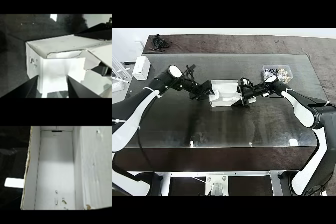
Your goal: Fold the box and place the chain.
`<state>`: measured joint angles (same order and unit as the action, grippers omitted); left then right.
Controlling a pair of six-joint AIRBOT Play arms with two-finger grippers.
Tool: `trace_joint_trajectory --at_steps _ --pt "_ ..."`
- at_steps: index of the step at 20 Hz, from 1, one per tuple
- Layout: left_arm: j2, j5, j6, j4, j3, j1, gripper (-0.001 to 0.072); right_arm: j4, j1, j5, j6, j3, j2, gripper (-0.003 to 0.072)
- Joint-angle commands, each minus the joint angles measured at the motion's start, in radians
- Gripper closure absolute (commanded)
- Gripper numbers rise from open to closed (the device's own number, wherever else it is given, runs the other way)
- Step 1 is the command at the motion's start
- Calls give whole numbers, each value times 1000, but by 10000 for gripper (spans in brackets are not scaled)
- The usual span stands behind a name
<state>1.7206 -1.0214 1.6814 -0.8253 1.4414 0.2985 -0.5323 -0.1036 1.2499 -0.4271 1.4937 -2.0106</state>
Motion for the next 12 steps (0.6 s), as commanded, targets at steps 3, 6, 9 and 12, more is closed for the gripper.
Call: trace_joint_trajectory --at_steps 3,6,9,12 --pt "67 -77 49 -37 86 29 290 0 -1 0 0 0 -1 120" --pt "84 -84 58 -39 99 30 290 0 -1 0 0 0 -1 121" --pt "86 -79 73 -62 100 30 291 0 -1 0 0 0 -1 121" --pt "99 -73 74 -63 115 30 291 0 -1 0 0 0 -1 121"
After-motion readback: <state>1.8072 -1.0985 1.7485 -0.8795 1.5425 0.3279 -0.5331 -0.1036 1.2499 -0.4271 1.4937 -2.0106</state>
